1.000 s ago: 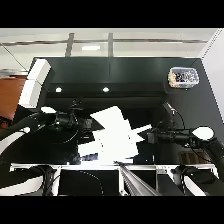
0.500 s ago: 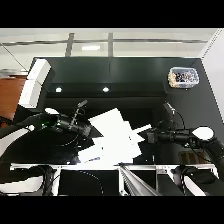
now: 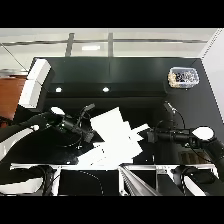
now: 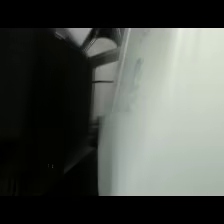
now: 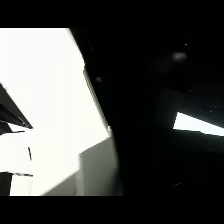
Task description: Fold the box and place the chain.
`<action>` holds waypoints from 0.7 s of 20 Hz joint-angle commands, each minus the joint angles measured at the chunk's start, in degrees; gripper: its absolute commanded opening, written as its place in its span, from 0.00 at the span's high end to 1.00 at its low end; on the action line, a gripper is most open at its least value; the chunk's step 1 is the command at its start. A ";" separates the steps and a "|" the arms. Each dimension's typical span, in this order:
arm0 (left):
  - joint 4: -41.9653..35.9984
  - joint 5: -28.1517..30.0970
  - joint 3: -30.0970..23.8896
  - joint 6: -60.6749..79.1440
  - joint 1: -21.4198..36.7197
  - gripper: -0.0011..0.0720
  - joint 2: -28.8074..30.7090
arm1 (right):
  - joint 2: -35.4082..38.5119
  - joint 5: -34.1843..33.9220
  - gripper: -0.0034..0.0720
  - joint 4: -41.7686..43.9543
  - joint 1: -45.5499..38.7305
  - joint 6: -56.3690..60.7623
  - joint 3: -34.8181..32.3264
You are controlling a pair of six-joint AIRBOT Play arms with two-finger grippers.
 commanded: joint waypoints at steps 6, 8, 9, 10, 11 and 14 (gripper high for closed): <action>7.89 -2.03 4.98 0.33 -0.04 0.94 0.02 | 0.04 11.15 0.02 -18.78 -11.37 -0.63 15.13; 10.88 -1.95 6.54 4.44 -0.63 0.95 0.46 | 0.04 12.57 0.02 -25.29 -12.17 -5.68 20.65; 11.80 -1.57 6.99 6.82 -1.44 0.95 1.27 | 0.04 13.18 0.02 -26.34 -12.17 -9.16 22.03; 12.63 -0.57 7.04 9.16 -2.43 0.95 2.67 | 0.04 13.94 0.02 -26.27 -12.13 -13.00 22.32; 14.34 2.14 6.88 10.95 -3.91 0.95 4.79 | 0.00 14.95 0.02 -27.23 -11.54 -15.56 22.29; 17.16 17.92 6.14 16.39 -9.01 0.95 11.72 | 0.00 15.13 0.02 -34.27 -6.99 -16.68 21.88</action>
